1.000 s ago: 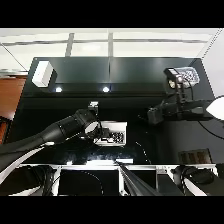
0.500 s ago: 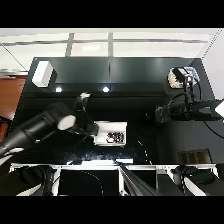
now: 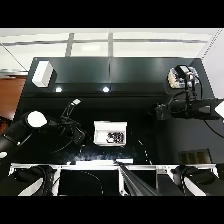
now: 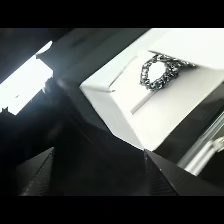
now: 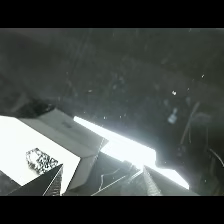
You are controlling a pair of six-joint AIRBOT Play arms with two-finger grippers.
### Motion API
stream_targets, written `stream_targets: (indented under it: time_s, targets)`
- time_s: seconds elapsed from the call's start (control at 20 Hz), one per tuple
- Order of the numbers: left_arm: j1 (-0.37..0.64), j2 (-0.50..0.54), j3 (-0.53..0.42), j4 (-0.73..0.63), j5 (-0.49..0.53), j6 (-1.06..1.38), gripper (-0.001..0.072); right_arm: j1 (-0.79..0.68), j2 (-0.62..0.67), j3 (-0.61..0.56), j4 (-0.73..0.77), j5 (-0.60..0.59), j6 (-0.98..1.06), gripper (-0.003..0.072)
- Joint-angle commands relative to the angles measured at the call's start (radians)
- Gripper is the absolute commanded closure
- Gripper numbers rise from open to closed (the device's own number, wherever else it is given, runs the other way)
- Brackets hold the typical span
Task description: Fold the box and place the chain.
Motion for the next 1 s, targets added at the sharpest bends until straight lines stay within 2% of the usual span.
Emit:
stream_targets:
  time_s: [0.0, 0.05, 0.3, 0.45, 0.6, 0.95]
  targets:
    - [0.028, -0.059, -0.056, -0.081, 0.058, 0.449, 0.0042, -0.001, 0.001, 0.0, -0.013, -0.026, -0.001, 0.0121]
    - [0.019, -0.08, -0.056, -0.082, 0.056, 0.536, -0.0005, -0.001, 0.001, 0.0, -0.023, -0.026, 0.0, 0.0121]
    - [-0.035, -0.115, -0.056, -0.089, 0.071, 0.875, -0.0005, -0.001, 0.001, -0.002, -0.033, -0.03, 0.0, 0.0121]
    - [-0.035, -0.115, -0.056, -0.132, 0.165, 0.905, -0.0003, -0.001, 0.001, -0.002, -0.033, -0.035, 0.0, 0.0121]
    - [-0.042, -0.115, -0.056, -0.172, 0.164, 0.947, 0.0003, -0.001, 0.001, -0.002, -0.034, -0.045, 0.0, 0.0122]
    - [-0.119, -0.116, -0.056, -0.174, 0.186, 0.951, 0.0004, -0.001, 0.001, -0.002, -0.034, -0.067, 0.0, 0.0122]
